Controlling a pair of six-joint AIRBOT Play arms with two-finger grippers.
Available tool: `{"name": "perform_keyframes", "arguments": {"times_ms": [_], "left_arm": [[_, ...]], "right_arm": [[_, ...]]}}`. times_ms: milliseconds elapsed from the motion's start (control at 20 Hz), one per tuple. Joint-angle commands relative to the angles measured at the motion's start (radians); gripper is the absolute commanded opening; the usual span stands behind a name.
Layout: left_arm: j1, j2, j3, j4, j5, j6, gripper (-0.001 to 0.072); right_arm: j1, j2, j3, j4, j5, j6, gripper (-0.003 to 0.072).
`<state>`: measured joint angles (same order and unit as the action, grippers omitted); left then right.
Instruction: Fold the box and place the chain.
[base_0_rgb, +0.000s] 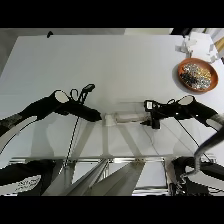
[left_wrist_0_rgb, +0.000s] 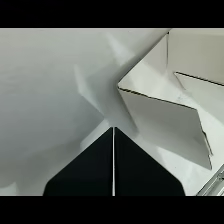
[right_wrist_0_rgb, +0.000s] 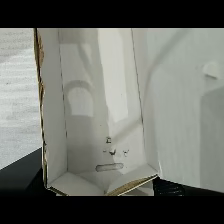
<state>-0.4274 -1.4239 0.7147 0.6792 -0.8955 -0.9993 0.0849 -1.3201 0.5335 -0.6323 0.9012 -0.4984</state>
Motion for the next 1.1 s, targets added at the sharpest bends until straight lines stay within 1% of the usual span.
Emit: {"name": "perform_keyframes", "arguments": {"times_ms": [0, 400, 450, 650, 850, 1050], "left_arm": [[-0.025, -0.015, 0.000, -0.019, 0.028, 0.002, 0.0003], [-0.029, -0.032, 0.000, -0.021, 0.037, 0.001, 0.0003], [-0.032, -0.032, 0.000, -0.034, 0.038, 0.006, 0.0003], [-0.040, -0.015, 0.000, -0.164, 0.037, 0.073, 0.0003], [-0.040, 0.018, 0.000, -0.187, 0.043, 0.080, 0.0004], [-0.042, 0.050, 0.000, -0.256, 0.047, 0.114, 0.0022]], "right_arm": [[0.000, 0.001, 0.000, 0.000, 0.000, 0.000, 0.0410], [0.000, 0.001, 0.000, 0.000, 0.000, 0.000, 0.0410], [0.000, 0.001, 0.000, 0.000, 0.000, 0.000, 0.0410], [0.000, 0.001, 0.000, 0.000, 0.000, 0.000, 0.0410], [0.000, 0.001, 0.000, 0.000, 0.000, 0.000, 0.0410], [0.000, 0.001, 0.000, 0.000, 0.000, 0.000, 0.0410]]}}
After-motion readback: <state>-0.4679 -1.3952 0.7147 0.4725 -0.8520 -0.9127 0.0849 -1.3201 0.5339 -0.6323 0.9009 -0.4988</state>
